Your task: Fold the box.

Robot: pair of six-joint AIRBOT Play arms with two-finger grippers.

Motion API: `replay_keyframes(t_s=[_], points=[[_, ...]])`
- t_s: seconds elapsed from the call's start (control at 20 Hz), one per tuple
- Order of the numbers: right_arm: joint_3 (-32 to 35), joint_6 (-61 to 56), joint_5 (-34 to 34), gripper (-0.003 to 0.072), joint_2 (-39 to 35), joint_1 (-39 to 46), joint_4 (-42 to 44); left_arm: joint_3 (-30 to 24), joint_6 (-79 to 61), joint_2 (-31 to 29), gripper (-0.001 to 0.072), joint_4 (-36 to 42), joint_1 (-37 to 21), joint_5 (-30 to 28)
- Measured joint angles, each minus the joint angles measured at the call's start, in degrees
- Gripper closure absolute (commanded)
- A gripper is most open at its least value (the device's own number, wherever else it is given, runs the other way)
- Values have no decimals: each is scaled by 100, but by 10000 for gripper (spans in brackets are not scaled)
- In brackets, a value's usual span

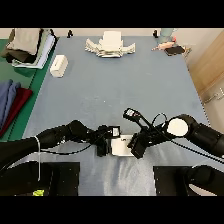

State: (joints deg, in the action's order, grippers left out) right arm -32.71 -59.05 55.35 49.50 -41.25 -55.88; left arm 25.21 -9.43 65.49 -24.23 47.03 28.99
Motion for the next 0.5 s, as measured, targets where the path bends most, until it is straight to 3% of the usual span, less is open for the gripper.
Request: replay_keyframes(t_s=[0.2,0.5], points=[[9,17,-321,683,-472,-262,-542,0,2,0,189,0,2,0],[79,-387,-717,684,-885,-1305,-2162,0,2,0,189,-2,0,-2]])
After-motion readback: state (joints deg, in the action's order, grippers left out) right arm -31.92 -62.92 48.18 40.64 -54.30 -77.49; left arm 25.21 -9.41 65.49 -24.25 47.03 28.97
